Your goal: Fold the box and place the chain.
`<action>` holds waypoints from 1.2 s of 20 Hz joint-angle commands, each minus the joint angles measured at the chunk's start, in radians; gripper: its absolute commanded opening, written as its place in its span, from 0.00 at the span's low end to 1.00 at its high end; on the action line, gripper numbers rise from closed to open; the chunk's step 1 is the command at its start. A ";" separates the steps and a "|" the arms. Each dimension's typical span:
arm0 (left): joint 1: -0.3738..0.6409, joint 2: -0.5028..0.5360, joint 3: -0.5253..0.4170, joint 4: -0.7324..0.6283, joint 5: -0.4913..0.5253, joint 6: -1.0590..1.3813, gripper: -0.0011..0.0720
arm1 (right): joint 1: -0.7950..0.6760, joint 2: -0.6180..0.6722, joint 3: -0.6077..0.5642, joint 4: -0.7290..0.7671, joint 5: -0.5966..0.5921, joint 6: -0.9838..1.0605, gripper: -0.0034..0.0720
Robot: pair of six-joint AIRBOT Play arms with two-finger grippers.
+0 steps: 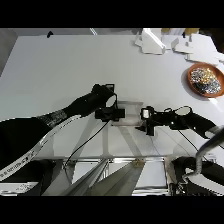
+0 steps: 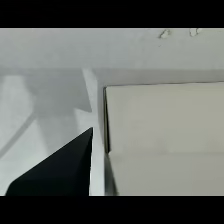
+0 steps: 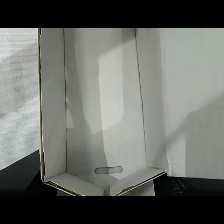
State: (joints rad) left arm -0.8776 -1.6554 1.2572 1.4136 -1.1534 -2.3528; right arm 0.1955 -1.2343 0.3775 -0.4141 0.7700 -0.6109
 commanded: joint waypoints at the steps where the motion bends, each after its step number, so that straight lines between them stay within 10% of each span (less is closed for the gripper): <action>1: -0.010 -0.022 0.006 0.000 0.016 0.019 0.34 | 0.000 0.000 0.001 0.000 0.000 0.000 0.39; 5: -0.020 -0.034 0.024 0.002 0.004 0.045 0.03 | 0.000 0.000 0.001 0.000 0.000 0.000 0.39; 10: -0.018 -0.036 0.025 0.048 -0.083 0.045 0.06 | 0.000 0.000 0.001 0.000 0.000 0.000 0.39; 12: -0.018 -0.035 0.025 0.045 -0.085 0.045 0.30 | 0.000 0.000 0.001 0.000 0.000 0.000 0.39; 21: -0.016 -0.038 0.025 0.043 -0.083 0.053 0.03 | 0.000 0.000 0.001 0.000 0.000 0.000 0.39; 24: -0.002 -0.010 0.025 0.034 -0.099 0.071 0.54 | 0.000 0.000 0.001 0.000 0.000 0.000 0.39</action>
